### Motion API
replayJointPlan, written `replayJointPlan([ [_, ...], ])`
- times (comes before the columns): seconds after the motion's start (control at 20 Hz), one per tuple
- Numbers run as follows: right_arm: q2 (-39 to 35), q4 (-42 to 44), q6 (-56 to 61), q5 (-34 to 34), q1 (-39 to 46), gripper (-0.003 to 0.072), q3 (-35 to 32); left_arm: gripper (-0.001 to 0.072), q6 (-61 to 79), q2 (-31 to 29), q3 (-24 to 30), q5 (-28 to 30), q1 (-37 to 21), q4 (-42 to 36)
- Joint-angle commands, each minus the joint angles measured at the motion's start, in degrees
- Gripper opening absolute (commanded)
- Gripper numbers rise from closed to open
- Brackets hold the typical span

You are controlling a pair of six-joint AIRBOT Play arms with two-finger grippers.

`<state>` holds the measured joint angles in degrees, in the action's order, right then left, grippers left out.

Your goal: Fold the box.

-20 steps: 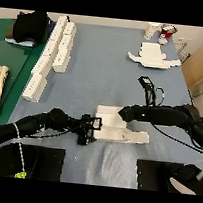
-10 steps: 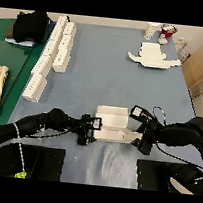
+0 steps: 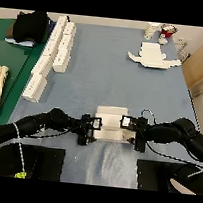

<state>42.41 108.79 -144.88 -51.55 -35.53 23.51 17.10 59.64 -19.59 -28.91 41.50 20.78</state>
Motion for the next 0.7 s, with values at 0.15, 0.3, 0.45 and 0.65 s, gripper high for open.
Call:
replayJointPlan([
  [0.15,0.9,3.0,-1.8,6.3,-3.0,0.0114,-0.1,0.0454,0.0,0.0,0.0,0.0,0.0,0.0],
  [0.3,1.6,3.8,-1.7,8.2,-3.2,0.0114,-0.1,0.0454,0.0,0.0,0.0,0.0,0.0,0.0],
  [0.45,2.9,4.9,-1.8,8.3,-3.2,0.0472,-0.1,0.0454,0.0,0.0,0.0,0.0,0.0,0.0],
  [0.65,3.0,5.3,-1.7,7.6,-3.2,0.0640,-0.1,0.0454,0.0,0.0,0.0,0.0,0.0,0.0],
])
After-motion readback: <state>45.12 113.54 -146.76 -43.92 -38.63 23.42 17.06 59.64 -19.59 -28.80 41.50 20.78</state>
